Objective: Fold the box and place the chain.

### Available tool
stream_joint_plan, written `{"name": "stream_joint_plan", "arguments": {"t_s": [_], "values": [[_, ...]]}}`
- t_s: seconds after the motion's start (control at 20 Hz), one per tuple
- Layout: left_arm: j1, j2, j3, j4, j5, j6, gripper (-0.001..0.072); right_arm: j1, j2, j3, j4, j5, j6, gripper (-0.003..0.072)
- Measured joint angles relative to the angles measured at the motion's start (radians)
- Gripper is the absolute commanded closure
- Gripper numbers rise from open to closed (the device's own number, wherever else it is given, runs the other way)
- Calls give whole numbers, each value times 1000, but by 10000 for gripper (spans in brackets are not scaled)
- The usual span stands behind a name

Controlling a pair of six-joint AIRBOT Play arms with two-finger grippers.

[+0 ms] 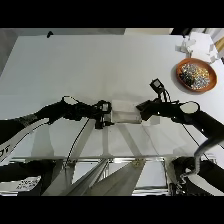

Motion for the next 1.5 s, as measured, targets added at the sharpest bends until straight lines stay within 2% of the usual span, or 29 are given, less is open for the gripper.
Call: {"name": "stream_joint_plan", "arguments": {"t_s": [0.15,0.3,0.4,0.45,0.65,0.75,0.8,1.2,1.5], "values": [[0,0,0,-1,0,0,500,-61,52,24,-9,89,-19,671],[0,0,0,-2,0,0,500,-130,77,32,-89,205,-161,659],[0,0,0,-3,0,0,500,-161,84,34,-219,265,-270,477],[0,0,0,-3,0,0,500,-171,84,34,-289,288,-310,423],[0,0,0,-3,0,0,500,-170,61,34,-430,329,-444,429],[0,0,0,-3,0,0,500,-143,45,32,-455,330,-493,502],[0,0,0,-3,0,0,500,-126,34,31,-461,320,-509,511],[0,0,0,-3,0,-1,500,-54,-34,29,-396,222,-567,511],[0,0,0,-3,0,-1,500,-39,-41,26,-336,207,-574,510]]}}
